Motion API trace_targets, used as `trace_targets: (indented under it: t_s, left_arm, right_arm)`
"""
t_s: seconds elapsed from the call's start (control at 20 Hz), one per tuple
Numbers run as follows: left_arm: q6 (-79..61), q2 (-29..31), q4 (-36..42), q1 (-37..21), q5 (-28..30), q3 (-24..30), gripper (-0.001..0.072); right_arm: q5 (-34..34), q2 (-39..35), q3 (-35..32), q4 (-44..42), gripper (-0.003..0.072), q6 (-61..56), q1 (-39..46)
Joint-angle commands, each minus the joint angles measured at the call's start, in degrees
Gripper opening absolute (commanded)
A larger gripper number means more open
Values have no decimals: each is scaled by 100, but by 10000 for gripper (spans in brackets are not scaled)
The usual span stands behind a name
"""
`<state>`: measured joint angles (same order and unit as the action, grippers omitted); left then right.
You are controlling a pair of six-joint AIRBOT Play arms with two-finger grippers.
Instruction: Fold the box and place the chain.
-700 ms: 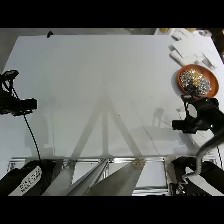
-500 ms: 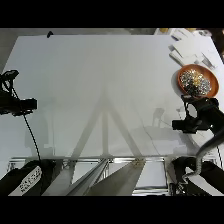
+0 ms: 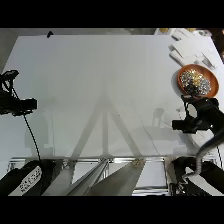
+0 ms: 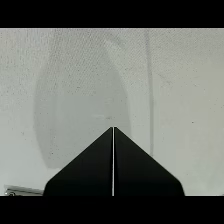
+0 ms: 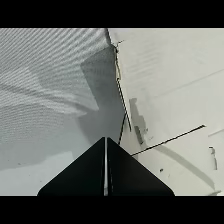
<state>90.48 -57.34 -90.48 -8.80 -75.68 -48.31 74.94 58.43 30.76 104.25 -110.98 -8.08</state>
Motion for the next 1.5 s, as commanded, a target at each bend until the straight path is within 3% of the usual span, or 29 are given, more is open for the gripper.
trace_targets:
  t_s: [0.0, 0.25, 0.45, 0.6, 0.7, 0.8, 0.9, 1.0, 1.05, 1.15, 1.2, 1.3, 1.45]
  left_arm:
    - [-2, 2, -2, -4, 2, 2, 9]
    - [-2, 2, -2, -4, 2, 2, 9]
    - [-2, 2, -2, -4, 0, 2, 9]
    - [-2, 2, -2, -4, 2, 2, 9]
    - [-2, 2, -2, -4, 0, 2, 9]
    - [-2, 2, -2, -4, 2, 2, 9]
    - [-2, 2, -2, -4, 0, 2, 9]
    - [-2, 2, -2, -4, 0, 2, 9]
    - [-2, 2, -2, -4, 2, 2, 9]
    - [-2, 2, -2, -4, 2, 2, 9]
    - [-2, 2, -2, -4, 0, 2, 9]
    - [-2, 2, -2, -4, 2, 2, 9]
    - [-2, 2, -2, -4, 2, 2, 9]
  right_arm:
    - [-251, 2, -4, -79, 18, 0, 4]
    - [-494, 2, -4, -267, 18, 0, 4]
    - [-643, 2, 22, 214, 19, -149, 7]
    - [-326, -9, 431, 278, 18, 863, 4]
    - [87, -9, 883, 870, 15, 1405, 7]
    - [203, -9, 1093, 1987, 14, 1427, 197]
    - [-33, -9, 1102, 2586, 18, 1963, 758]
    - [-551, 0, 1102, 2634, 17, 2507, 1534]
    - [-671, 15, 1102, 2549, 38, 2743, 1860]
    - [-846, 90, 1102, 2492, 453, 2898, 2420]
    - [-883, 166, 1102, 2485, 485, 2905, 2643]
    - [-903, 391, 1102, 2323, 473, 3171, 2955]
    - [-1062, 741, 1102, 2310, 393, 3154, 3217]
